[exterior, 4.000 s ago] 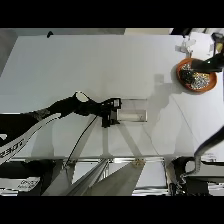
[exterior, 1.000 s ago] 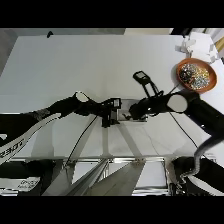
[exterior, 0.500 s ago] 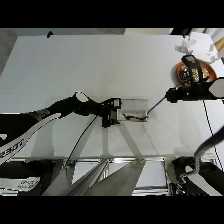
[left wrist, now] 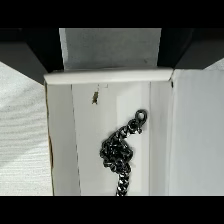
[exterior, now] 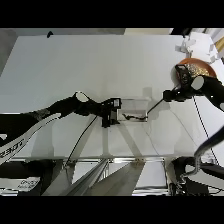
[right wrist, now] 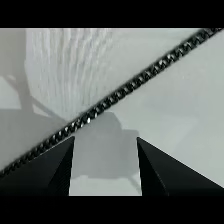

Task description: Fold the box and place the chain.

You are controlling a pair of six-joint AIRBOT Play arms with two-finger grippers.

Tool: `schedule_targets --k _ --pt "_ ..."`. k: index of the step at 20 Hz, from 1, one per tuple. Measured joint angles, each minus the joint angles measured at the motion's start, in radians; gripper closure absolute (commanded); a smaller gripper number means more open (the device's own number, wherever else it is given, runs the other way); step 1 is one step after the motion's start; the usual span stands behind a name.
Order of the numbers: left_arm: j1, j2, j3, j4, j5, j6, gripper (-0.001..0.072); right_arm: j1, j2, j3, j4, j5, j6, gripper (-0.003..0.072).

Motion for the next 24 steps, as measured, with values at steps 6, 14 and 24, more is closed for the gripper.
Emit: schedule_targets --k 6,14,24 --pt "0.0 0.0 0.0 0.0 0.0 0.0 0.0576 0.021 -0.097 0.05 -0.002 -0.041 0.015 0.0364" --pt "0.0 0.0 0.0 0.0 0.0 0.0 0.0576 0.025 -0.135 0.068 -0.008 -0.007 0.029 0.067" --pt "0.0 0.0 0.0 0.0 0.0 0.0 0.0576 0.026 0.181 0.069 -0.005 0.078 -0.048 0.067"
